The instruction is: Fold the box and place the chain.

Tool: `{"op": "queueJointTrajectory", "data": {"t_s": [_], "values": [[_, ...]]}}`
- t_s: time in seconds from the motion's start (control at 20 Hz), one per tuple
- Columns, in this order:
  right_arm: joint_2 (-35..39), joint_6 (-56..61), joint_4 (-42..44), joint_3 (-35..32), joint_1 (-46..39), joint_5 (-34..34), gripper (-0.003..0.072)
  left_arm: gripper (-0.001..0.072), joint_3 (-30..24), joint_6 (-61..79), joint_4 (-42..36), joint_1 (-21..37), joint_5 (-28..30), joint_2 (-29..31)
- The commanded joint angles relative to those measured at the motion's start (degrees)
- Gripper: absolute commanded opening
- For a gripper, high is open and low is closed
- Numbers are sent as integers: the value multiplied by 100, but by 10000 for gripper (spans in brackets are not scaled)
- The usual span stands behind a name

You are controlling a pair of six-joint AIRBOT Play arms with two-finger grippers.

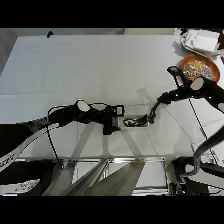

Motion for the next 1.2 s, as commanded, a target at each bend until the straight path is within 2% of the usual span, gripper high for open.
{"op": "queueJointTrajectory", "data": {"t_s": [0.0,0.1,0.2,0.3,0.35,0.4,0.5,0.7,1.15], "values": [[-221,-170,168,7,4,-96,320,314,-2,0,2,0,2,4],[-262,-170,166,7,4,-96,301,314,-2,0,2,0,2,4],[-264,-164,168,7,4,-83,229,314,-2,0,2,0,2,4],[-269,-162,168,7,4,-66,215,314,-2,0,2,0,2,4],[-269,-162,170,7,2,-55,159,314,-2,0,2,0,2,4],[-267,-162,173,7,2,-15,63,314,-2,0,2,0,2,4],[-243,-162,216,11,2,173,9,314,-2,0,2,0,2,4],[313,-136,518,31,2,608,9,314,-2,0,2,0,2,4],[2907,234,1021,31,4,2730,9,314,-2,0,2,0,2,4]]}}
